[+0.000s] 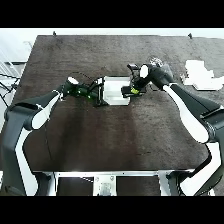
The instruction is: Fold the box and place the chain.
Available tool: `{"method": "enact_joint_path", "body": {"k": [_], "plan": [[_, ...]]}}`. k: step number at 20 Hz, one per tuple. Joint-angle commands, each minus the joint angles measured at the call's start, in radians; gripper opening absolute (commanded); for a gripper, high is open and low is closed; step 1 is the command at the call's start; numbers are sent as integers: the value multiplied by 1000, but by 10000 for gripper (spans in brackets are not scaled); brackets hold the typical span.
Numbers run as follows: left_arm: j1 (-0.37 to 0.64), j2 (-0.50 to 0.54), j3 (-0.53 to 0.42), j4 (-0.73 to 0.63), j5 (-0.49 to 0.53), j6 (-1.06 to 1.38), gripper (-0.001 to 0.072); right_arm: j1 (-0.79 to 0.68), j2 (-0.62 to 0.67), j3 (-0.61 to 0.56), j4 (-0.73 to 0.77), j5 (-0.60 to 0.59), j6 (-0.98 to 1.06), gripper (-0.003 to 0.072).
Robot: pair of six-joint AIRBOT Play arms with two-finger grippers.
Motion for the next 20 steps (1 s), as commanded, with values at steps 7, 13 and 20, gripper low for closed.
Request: {"method": "enact_joint_path", "body": {"k": [7,13,20], "plan": [[0,-1,0,0,0,-1,411,50,-91,173,-142,195,142,379],[0,-1,0,0,0,-1,412,66,-103,173,-156,188,272,268],[0,-1,0,0,0,-1,411,85,-126,173,-155,185,332,43]]}}
